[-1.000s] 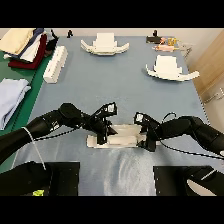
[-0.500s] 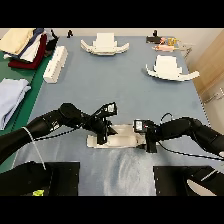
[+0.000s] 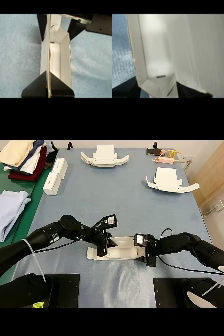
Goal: Fold the box.
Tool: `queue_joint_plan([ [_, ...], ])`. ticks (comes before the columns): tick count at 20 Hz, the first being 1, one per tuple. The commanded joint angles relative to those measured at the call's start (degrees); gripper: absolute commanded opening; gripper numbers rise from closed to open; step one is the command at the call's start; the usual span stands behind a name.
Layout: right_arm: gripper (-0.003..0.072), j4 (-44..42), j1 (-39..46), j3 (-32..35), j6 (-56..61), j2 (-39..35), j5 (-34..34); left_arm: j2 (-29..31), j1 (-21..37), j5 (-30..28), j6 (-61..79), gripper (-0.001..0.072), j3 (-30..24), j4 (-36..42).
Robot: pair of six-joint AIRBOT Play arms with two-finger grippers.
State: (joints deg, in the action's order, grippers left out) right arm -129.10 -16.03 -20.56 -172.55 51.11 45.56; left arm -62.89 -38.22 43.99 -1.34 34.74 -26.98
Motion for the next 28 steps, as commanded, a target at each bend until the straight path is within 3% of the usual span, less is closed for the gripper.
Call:
queue_joint_plan([
  [1, 0.0589, -0.22, -0.02, 0.17, 0.0, 0.15, -0.59, 0.02, -0.02, -0.02, 0.02, 0.0014, 0.07, 0.0],
  [4, 0.0582, -0.44, -0.13, 0.17, 0.0, 1.49, -0.5, 0.02, -0.02, -0.02, 0.02, 0.0014, 0.07, 0.0],
  [5, 0.0559, -0.44, -0.13, 0.17, 0.0, 1.68, -0.39, 0.02, -0.02, -0.02, 0.02, 0.0014, 0.07, 0.0],
  [6, 0.0489, -0.46, -0.13, 0.15, 0.0, 1.66, 0.09, 0.02, -0.02, -0.02, 0.02, 0.0014, 0.07, 0.0],
  [7, 0.0478, -0.44, -0.13, 0.15, 0.0, 1.64, 0.57, 0.02, -0.02, -0.02, 0.02, 0.0014, 0.07, 0.0],
  [12, 0.0481, -0.28, -0.13, 0.15, 0.0, 0.7, 2.38, 0.02, -0.02, -0.02, 0.02, 0.0014, 0.07, 0.0],
  [15, 0.0494, -0.22, -0.13, 0.15, 0.0, 0.72, 1.29, 0.02, -0.02, -0.02, 0.02, 0.0014, 0.07, 0.0],
  [16, 0.0537, -0.28, -0.13, 0.15, 0.0, 0.72, 1.03, 0.02, -0.02, -0.02, 0.02, 0.0014, 0.07, 0.0],
  [17, 0.0666, -0.59, -0.15, 0.15, 0.0, 0.72, 0.57, 0.02, -0.02, -0.02, 0.02, 0.0014, 0.07, 0.0],
  [28, 0.0661, -2.21, -1.36, 0.15, 0.0, 1.6, -0.15, 0.02, -0.02, -0.04, 0.02, 0.0014, 0.07, 0.0],
])
